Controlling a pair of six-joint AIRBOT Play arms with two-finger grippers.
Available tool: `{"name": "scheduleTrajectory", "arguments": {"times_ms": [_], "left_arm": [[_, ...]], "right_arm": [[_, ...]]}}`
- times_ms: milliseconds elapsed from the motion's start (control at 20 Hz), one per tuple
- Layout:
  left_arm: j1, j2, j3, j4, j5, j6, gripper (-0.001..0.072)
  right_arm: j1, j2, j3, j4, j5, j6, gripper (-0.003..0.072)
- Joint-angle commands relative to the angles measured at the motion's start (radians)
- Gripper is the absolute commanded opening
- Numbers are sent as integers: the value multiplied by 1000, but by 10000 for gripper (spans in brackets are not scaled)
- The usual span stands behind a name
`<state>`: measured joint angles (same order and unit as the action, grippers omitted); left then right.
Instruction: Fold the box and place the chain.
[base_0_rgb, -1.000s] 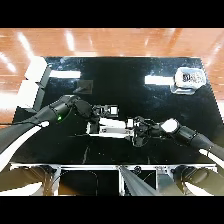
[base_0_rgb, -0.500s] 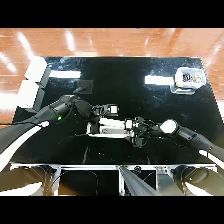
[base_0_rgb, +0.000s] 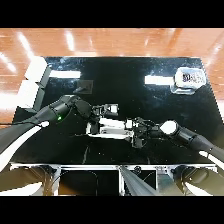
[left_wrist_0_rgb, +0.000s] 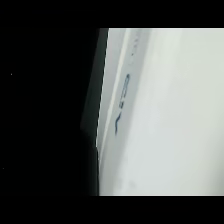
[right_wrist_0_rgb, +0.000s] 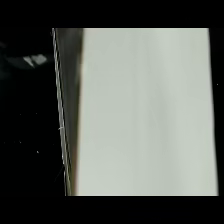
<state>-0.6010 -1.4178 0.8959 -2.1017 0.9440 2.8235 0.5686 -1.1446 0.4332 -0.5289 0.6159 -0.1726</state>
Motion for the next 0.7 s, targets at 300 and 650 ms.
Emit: {"name": "scheduleTrajectory", "arguments": {"times_ms": [300, 650], "left_arm": [[0, 9, 1, 0, 0, -27, 19], [0, 18, 1, 3, 25, -106, 19]], "right_arm": [[1, 3, 2, -60, 31, -20, 720], [1, 3, 2, -74, 24, -41, 720]]}}
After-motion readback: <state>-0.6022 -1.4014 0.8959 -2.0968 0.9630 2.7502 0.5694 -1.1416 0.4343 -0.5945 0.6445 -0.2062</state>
